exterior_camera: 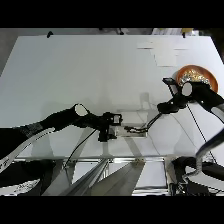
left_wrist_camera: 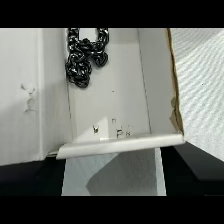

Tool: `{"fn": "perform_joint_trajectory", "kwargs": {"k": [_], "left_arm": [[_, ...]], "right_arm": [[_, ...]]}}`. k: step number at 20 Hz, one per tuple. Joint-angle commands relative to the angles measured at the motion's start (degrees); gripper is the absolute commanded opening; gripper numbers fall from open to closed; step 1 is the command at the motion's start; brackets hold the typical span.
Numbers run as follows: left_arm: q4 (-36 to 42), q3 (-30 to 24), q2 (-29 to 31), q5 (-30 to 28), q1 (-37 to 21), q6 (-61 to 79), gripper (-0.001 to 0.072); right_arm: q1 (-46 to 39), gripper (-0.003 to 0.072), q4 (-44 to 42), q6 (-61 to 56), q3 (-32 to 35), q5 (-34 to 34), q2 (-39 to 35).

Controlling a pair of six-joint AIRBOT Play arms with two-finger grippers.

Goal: Fold the box and place the chain.

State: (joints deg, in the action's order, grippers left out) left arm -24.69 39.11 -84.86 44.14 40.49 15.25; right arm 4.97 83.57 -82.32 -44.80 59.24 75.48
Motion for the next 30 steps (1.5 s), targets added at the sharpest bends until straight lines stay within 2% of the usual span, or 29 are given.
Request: {"fn": "perform_joint_trajectory", "kwargs": {"k": [1, 4, 5, 7, 13, 17, 21, 27, 30], "left_arm": [[0.0, 0.1, 0.0, 0.0, 0.0, 0.0, 0.014], [0.0, 0.1, 0.0, 0.0, 0.0, 0.0, 0.014], [0.0, 0.1, 0.0, 0.0, 0.0, 0.0, 0.014], [0.0, 0.1, 0.0, 0.0, 0.0, 0.0, 0.014], [0.0, 0.1, 0.0, 0.0, 0.0, 0.0, 0.014], [0.0, 0.1, 0.0, 0.0, 0.0, 0.0, 0.014], [0.0, 0.1, 0.0, 0.0, 0.0, 0.0, 0.014], [0.0, 0.1, 0.0, 0.0, 0.0, 0.0, 0.014], [0.0, 0.1, 0.0, 0.0, 0.0, 0.0, 0.014]], "right_arm": [[0.1, 0.0081, 0.0, -0.2, 0.1, 0.1, 0.2], [0.1, 0.0077, 0.0, -0.1, 0.0, 1.4, 0.2], [0.1, 0.0022, 0.0, 0.3, 0.0, 3.2, -0.1], [0.1, 0.0017, 0.0, 0.3, 0.0, 6.7, -2.4], [0.1, 0.0017, -2.7, 0.4, 0.0, 13.5, -19.6], [0.1, 0.0017, -14.5, 6.1, 0.0, 16.5, -32.7], [0.1, 0.0017, -26.6, 9.2, 0.0, 19.1, -41.8], [0.1, 0.0017, -44.0, 13.2, 0.0, 19.6, -45.1], [0.1, 0.0017, -48.0, 16.0, 0.1, 18.6, -45.0]]}}
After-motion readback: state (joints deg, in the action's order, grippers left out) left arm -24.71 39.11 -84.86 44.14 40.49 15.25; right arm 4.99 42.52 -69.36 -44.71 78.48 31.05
